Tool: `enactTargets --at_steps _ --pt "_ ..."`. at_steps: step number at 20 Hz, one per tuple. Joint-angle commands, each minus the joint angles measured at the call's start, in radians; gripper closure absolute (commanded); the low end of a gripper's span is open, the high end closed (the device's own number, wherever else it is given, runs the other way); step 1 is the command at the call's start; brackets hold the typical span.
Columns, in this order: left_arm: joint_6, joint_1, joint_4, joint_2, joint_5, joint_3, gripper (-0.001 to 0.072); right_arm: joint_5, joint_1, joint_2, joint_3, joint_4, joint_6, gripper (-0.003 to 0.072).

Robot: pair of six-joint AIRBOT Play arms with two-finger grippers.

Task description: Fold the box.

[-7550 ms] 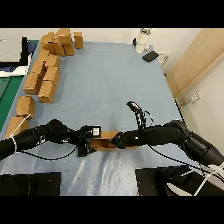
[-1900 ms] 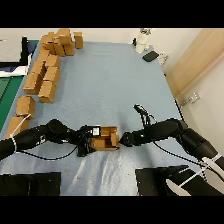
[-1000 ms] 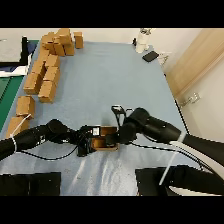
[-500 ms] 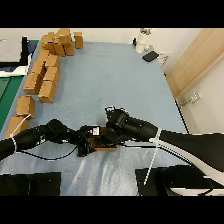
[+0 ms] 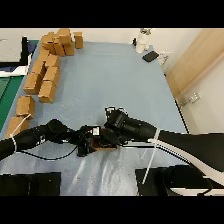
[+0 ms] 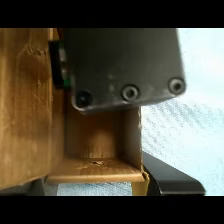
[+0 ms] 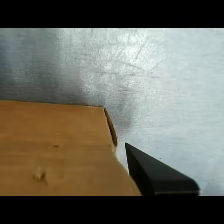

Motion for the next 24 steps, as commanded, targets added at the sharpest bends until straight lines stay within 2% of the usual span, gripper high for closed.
enactTargets --at_steps 1,4,5,7,9,10,12,14,15,17,18,19,21,22,24 --pt "-0.002 0.0 0.0 0.0 0.0 0.0 0.0268 -0.014 0.0 0.03 0.002 0.03 -0.011 0.0111" --pt "-0.002 0.0 0.0 0.0 0.0 0.0 0.0268 -0.05 0.0 0.077 0.003 0.044 -0.01 0.0127" --pt "-0.002 0.0 0.0 0.0 0.0 0.0 0.0268 -0.063 0.0 0.104 0.003 0.053 -0.006 0.0214" --pt "-0.002 0.0 0.0 0.0 0.0 0.0 0.0268 -0.08 -0.001 0.172 0.003 0.055 0.007 0.0239" --pt "-0.002 0.0 0.0 0.0 0.0 0.0 0.0268 -0.13 -0.011 0.24 0.002 0.029 0.021 0.0399" --pt "-0.002 0.0 0.0 0.0 0.0 0.0 0.0268 -0.19 -0.028 0.261 0.001 -0.003 0.02 0.0411" --pt "-0.002 0.0 0.0 0.0 0.0 0.0 0.0268 -0.265 -0.1 0.278 -0.026 -0.063 -0.012 0.0683" --pt "-0.002 0.0 0.0 0.0 0.0 0.0 0.0268 -0.188 -0.22 0.267 -0.065 -0.063 -0.165 0.0682" --pt "-0.002 0.0 0.0 0.0 0.0 0.0 0.0268 -0.092 -0.295 0.25 -0.082 -0.04 -0.286 0.0683" --pt "-0.002 0.0 0.0 0.0 0.0 0.0 0.0268 0.109 -0.449 0.192 -0.089 0.127 -0.592 0.0683" --pt "-0.002 0.0 0.0 0.0 0.0 0.0 0.0268 0.2 -0.53 0.152 -0.089 0.311 -0.826 0.0683" --pt "-0.002 0.0 0.0 0.0 0.0 0.0 0.0268 0.239 -0.592 0.107 -0.08 0.512 -1.058 0.0683" --pt "-0.002 0.0 0.0 0.0 0.0 0.0 0.0268 0.206 -0.664 0.015 -0.042 0.812 -1.381 0.0683" --pt "-0.002 0.0 0.0 0.0 0.0 0.0 0.0268 0.159 -0.668 -0.014 -0.024 0.896 -1.516 0.0683" --pt "-0.002 0.0 0.0 0.0 0.0 0.0 0.0268 0.06 -0.643 -0.024 -0.018 0.946 -1.641 0.0683"
